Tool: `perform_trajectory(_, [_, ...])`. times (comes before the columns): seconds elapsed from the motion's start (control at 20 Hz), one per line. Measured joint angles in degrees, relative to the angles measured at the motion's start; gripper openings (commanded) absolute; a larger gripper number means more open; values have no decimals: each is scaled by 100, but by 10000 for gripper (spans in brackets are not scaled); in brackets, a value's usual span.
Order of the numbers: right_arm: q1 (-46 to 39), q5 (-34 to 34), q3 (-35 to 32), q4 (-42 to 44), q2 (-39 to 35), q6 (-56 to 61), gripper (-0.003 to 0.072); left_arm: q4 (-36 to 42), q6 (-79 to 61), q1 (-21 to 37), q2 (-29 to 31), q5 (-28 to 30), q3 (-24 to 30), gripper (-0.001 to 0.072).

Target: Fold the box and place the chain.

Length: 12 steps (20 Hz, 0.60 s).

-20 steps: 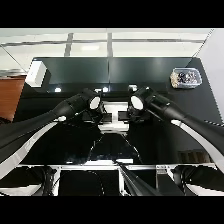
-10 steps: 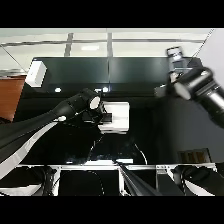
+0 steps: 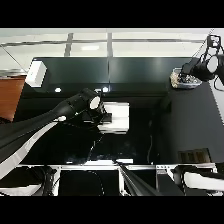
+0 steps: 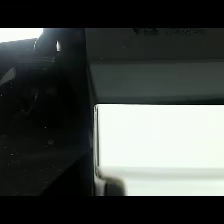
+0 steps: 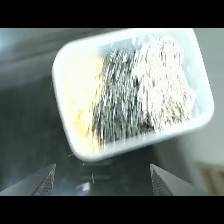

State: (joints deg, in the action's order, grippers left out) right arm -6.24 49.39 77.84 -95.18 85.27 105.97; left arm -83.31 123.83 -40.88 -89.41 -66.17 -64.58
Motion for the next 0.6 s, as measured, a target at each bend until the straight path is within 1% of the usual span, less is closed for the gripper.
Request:
perform_trajectory(0.05, [-107,131,358,181,367,-20,672,0,0,0,0,-7,0,26])
perform_trajectory(0.1, [-199,308,750,332,752,-17,593,0,0,0,0,-11,0,26])
perform_trajectory(0.25, [-380,841,1606,601,1622,179,592,0,2,0,0,-22,0,26])
perform_trajectory(0.35, [-455,1069,1906,675,1967,337,592,0,2,0,0,-26,0,26])
perform_trajectory(0.5, [-522,1220,2111,737,2240,457,587,0,2,0,0,-31,0,27])
perform_trajectory(0.55, [-529,1226,2142,741,2286,472,554,0,2,0,0,-33,0,27])
perform_trajectory(0.6, [-540,1235,2170,730,2341,487,553,2,2,0,0,-33,0,27])
